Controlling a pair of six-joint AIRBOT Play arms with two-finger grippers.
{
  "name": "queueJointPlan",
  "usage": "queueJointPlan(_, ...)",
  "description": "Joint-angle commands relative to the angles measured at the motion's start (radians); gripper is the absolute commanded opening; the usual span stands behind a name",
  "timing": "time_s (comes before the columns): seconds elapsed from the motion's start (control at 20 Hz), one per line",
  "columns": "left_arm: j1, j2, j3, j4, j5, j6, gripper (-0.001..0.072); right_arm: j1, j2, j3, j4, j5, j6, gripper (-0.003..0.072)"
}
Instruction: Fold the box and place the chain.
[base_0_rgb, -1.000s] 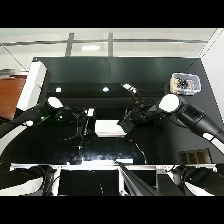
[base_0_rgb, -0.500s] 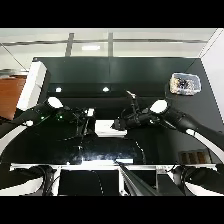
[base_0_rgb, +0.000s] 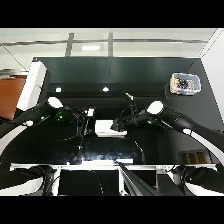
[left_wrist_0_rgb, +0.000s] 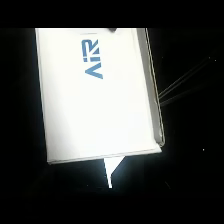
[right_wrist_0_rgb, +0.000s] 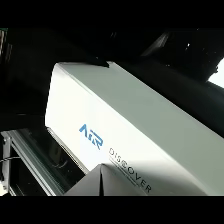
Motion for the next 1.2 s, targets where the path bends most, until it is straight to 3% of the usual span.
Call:
queueJointPlan(0.0, 0.0, 0.0, 0.0, 0.0, 0.0, 0.0, 0.0459, -0.002, 0.005, 0.0, -0.036, 0.009, 0.02, 0.0023)
queueJointPlan(0.3, 0.0, 0.0, 0.0, 0.0, 0.0, 0.0, 0.046, -0.023, 0.107, -0.001, -0.019, 0.04, 0.013, 0.0023)
queueJointPlan(0.65, 0.0, 0.0, 0.0, 0.0, 0.001, 0.0, 0.046, -0.183, 0.319, -0.001, -0.021, 0.061, 0.013, 0.0023)
queueJointPlan(0.85, 0.0, 0.0, 0.0, -0.001, 0.001, 0.0, 0.0463, -0.214, 0.352, -0.001, -0.024, 0.041, 0.013, 0.0023)
queueJointPlan(0.9, 0.0, 0.0, 0.0, -0.001, 0.001, 0.0, 0.053, -0.214, 0.352, -0.001, -0.024, 0.021, 0.013, 0.0023)
queueJointPlan(0.95, 0.0, 0.0, 0.0, -0.001, 0.001, 0.0, 0.0697, -0.214, 0.352, -0.001, -0.023, 0.01, 0.013, 0.0023)
queueJointPlan(1.15, 0.001, 0.012, 0.002, 0.036, 0.001, -0.071, 0.0709, -0.217, 0.355, -0.001, -0.025, 0.034, 0.012, 0.0023)
